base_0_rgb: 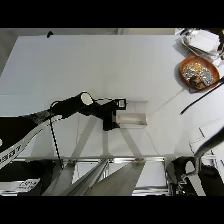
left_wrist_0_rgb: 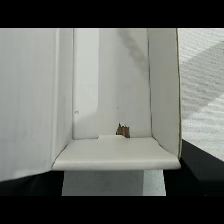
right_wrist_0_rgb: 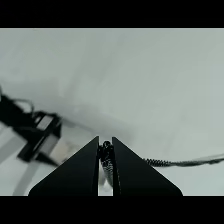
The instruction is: Fold the box and place the chain.
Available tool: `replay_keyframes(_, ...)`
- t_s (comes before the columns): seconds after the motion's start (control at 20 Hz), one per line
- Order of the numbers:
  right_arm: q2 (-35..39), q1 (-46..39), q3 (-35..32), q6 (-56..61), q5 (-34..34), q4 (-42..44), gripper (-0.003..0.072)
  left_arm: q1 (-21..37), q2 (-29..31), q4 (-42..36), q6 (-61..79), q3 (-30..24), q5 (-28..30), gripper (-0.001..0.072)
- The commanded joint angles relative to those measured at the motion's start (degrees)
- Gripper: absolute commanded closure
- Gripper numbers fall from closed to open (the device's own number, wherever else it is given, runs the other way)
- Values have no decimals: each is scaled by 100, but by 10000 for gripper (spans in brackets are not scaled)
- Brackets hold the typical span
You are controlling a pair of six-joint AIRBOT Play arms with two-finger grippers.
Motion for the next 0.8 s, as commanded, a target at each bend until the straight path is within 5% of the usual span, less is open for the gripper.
replay_keyframes(0.0, 94, 579, -769, -2, 129, 92, 676, 4, 2, 2, 2, 7, 0, 396)
replay_keyframes(0.25, 92, 1040, -2542, -101, -715, -66, 676, 4, 2, 2, 2, 7, 0, 396)
replay_keyframes(0.4, 90, 1554, -3392, -11, -2057, 13, 676, 4, 2, 2, 2, 7, 2, 396)
replay_keyframes(0.75, -461, 2949, -3810, 271, -3198, 90, 676, 4, 2, 2, 0, 7, 2, 396)
